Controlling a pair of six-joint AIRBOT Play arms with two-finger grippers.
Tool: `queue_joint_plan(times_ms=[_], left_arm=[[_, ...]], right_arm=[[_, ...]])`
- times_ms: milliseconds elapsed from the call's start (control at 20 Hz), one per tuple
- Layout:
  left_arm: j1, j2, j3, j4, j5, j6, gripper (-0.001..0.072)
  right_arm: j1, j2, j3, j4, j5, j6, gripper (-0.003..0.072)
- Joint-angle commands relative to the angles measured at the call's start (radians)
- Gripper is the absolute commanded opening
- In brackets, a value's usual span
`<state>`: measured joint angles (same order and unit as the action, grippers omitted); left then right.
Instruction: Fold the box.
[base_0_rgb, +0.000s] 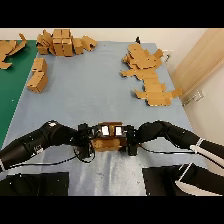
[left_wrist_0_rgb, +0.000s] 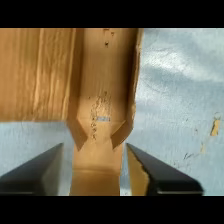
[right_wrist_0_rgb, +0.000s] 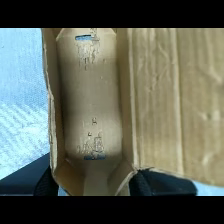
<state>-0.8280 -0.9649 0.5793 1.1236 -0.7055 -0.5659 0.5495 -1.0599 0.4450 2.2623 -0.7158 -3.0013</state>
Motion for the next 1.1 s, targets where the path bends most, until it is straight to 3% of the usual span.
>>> queue_joint_plan(times_ms=[0, 450, 500, 550, 600, 700, 800, 950, 1050], left_arm=[[-0.033, -0.009, -0.001, -0.009, 0.017, 0.001, 0.0510], [-0.032, -0.008, -0.001, -0.049, 0.079, -0.016, 0.0510], [-0.024, -0.008, -0.001, -0.043, 0.059, -0.082, 0.0504], [-0.006, -0.005, -0.001, -0.039, 0.020, -0.128, 0.0397], [0.026, 0.002, -0.001, -0.034, -0.047, -0.131, 0.0344], [0.102, 0.035, -0.003, -0.025, -0.161, -0.131, 0.0344], [0.179, 0.083, -0.011, -0.027, -0.200, -0.109, 0.0344], [0.206, 0.138, -0.060, -0.037, -0.185, 0.071, 0.0342], [0.170, 0.142, -0.122, -0.140, -0.090, 0.183, 0.0341]], right_arm=[[0.001, -0.001, -0.001, 0.000, 0.000, 0.000, 0.0499], [0.001, -0.001, -0.001, -0.008, 0.000, 0.000, 0.0499], [0.001, -0.001, -0.001, -0.012, 0.000, 0.000, 0.0498], [0.001, -0.001, -0.001, -0.017, 0.000, 0.000, 0.0499], [0.001, 0.000, -0.001, -0.024, 0.000, 0.000, 0.0499], [0.001, -0.001, -0.001, -0.031, -0.001, 0.001, 0.0499], [0.001, -0.001, -0.001, -0.042, 0.000, 0.000, 0.0499], [0.001, 0.000, -0.001, -0.051, 0.002, 0.000, 0.0498], [0.001, 0.000, -0.001, -0.051, 0.001, 0.001, 0.0499]])
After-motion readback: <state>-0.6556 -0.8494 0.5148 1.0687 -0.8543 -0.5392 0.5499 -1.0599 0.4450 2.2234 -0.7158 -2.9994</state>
